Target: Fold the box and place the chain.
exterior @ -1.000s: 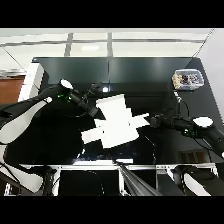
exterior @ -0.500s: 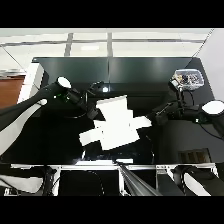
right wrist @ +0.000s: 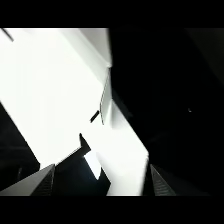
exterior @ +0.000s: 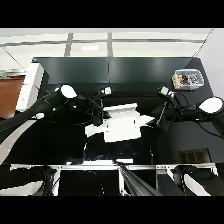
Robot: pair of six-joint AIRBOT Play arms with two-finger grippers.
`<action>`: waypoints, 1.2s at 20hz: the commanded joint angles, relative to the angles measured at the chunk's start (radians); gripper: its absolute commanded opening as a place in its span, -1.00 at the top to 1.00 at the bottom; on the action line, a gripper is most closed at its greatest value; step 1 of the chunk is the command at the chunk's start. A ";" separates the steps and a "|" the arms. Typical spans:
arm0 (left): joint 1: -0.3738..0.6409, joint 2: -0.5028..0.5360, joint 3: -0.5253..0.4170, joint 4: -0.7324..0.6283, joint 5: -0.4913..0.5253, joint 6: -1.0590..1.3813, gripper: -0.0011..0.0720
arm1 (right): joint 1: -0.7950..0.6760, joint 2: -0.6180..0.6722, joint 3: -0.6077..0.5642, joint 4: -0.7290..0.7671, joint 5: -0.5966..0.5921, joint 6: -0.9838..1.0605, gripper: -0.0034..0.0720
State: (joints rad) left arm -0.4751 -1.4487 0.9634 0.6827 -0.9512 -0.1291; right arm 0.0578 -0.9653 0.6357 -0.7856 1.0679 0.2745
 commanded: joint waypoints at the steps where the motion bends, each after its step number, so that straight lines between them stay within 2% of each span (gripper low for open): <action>1: -0.015 -0.030 -0.005 0.032 0.061 0.128 0.90 | 0.080 0.000 -0.041 -0.042 -0.049 -0.071 -0.88; 4: -0.015 -0.066 -0.005 0.051 0.058 0.127 0.90 | 0.147 -0.003 -0.090 -0.044 -0.102 -0.108 -0.88; 11: -0.015 -0.072 -0.005 0.066 0.056 0.125 0.90 | 0.313 -0.011 -0.146 -0.109 -0.213 -0.153 -0.88; 19: -0.015 -0.072 -0.005 0.069 0.054 0.122 0.90 | 0.339 -0.083 -0.146 -0.071 -0.245 -0.240 -0.88; 24: -0.016 -0.072 -0.005 0.068 0.053 0.122 0.90 | 0.381 -0.117 -0.146 0.000 -0.379 -0.283 -0.88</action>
State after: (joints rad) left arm -0.4904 -1.5204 0.9588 0.7486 -0.8967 -0.0071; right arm 0.4164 -1.0653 0.4900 -0.8326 0.7570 0.0242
